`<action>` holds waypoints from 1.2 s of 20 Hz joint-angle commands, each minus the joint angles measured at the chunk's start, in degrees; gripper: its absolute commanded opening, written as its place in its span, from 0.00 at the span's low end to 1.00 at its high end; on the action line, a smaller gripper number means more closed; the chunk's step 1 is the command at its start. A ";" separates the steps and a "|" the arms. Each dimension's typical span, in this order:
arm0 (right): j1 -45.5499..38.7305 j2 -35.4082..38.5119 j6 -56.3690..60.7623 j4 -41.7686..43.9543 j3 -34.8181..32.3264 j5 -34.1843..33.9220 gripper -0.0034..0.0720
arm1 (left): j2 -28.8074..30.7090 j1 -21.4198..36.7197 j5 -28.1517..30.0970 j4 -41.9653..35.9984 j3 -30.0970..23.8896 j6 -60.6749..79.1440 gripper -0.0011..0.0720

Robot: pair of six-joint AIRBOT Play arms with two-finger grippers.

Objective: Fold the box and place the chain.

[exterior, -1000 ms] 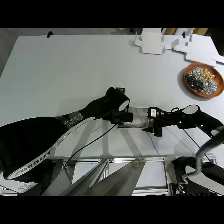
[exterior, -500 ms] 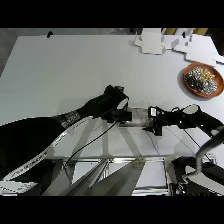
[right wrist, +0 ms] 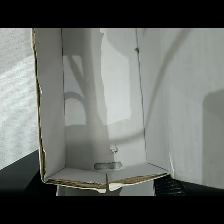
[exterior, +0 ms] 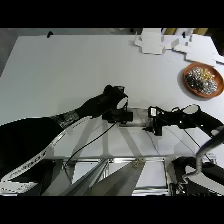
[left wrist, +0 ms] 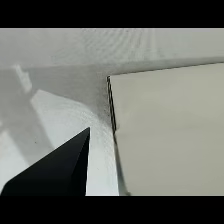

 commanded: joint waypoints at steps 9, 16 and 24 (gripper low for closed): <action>0.00 0.04 -0.02 0.07 0.00 0.07 0.59 | 0.48 -0.22 0.42 1.70 0.04 0.57 0.02; 0.00 0.04 -0.02 0.07 0.00 0.07 0.59 | 1.66 0.87 -1.38 1.42 0.04 3.56 0.17; 0.00 0.04 -0.02 0.04 0.00 0.09 0.59 | 8.26 4.79 -4.66 -0.11 0.02 17.79 0.61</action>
